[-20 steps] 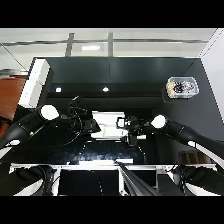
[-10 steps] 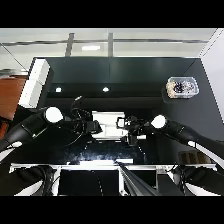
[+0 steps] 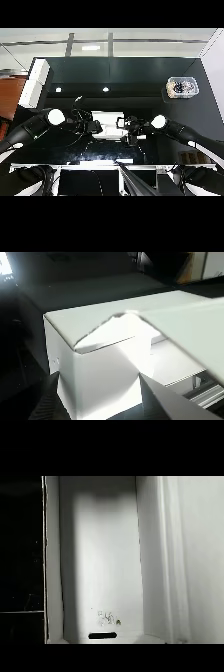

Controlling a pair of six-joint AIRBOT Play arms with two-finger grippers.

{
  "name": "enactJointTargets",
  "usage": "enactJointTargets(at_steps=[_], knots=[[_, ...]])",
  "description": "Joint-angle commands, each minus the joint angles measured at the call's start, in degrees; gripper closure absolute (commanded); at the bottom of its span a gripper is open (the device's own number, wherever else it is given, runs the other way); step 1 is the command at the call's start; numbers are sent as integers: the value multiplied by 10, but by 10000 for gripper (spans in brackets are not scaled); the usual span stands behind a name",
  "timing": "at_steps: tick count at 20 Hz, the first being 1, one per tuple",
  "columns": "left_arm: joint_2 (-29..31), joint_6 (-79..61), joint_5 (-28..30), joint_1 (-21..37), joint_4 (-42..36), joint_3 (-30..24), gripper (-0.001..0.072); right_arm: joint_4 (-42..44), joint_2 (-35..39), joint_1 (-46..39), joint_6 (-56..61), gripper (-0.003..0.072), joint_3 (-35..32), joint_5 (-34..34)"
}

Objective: Fold the box and place the chain.

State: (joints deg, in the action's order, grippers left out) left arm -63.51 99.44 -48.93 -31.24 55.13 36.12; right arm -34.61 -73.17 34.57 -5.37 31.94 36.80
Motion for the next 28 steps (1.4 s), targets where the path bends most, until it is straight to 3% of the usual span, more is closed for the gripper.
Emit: enactJointTargets(at_steps=[1, 15, 22, 23, 24, 28], knots=[[-5, 15, 9, -1, 3, 0, 157, 0, 0, 0, 0, 185, 0, 0], [-17, 17, 7, -3, 13, 0, 151, 0, 0, 0, 0, 185, 0, 0], [-25, 242, -2, -96, 275, 46, 156, 0, 0, 0, 0, 185, 0, 0], [-31, 257, -11, -101, 285, 55, 162, 0, 0, 0, 0, 185, 0, 0], [-40, 259, -18, -105, 284, 63, 224, 0, 0, 0, 0, 185, 0, 0], [-94, 261, -61, -129, 284, 100, 254, 0, 0, 0, 0, 185, 0, 0]])
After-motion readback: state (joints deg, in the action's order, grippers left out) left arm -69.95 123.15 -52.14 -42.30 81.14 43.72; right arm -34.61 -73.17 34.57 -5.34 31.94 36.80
